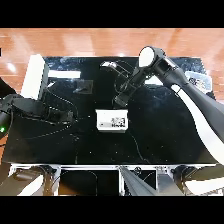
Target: Fold the box and place the chain.
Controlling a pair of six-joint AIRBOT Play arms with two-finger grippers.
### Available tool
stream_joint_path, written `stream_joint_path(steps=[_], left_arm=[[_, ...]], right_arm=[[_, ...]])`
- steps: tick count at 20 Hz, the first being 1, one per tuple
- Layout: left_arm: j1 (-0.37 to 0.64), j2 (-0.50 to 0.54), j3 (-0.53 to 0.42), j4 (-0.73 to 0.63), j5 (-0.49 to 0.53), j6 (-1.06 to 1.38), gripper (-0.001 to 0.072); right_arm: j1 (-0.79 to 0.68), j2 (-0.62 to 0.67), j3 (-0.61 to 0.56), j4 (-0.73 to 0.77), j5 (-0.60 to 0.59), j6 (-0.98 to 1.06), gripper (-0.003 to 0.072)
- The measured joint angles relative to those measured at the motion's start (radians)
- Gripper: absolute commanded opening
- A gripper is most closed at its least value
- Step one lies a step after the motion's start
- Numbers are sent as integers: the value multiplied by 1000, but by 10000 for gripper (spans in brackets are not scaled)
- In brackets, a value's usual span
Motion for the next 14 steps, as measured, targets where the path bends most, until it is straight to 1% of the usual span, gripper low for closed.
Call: stream_joint_path(steps=[4,14], left_arm=[[-1,0,0,0,-5,0,511],[-1,0,0,0,-11,1,511]], right_arm=[[36,28,-21,-39,-20,-11,708],[129,47,-64,-111,-11,-8,710]])
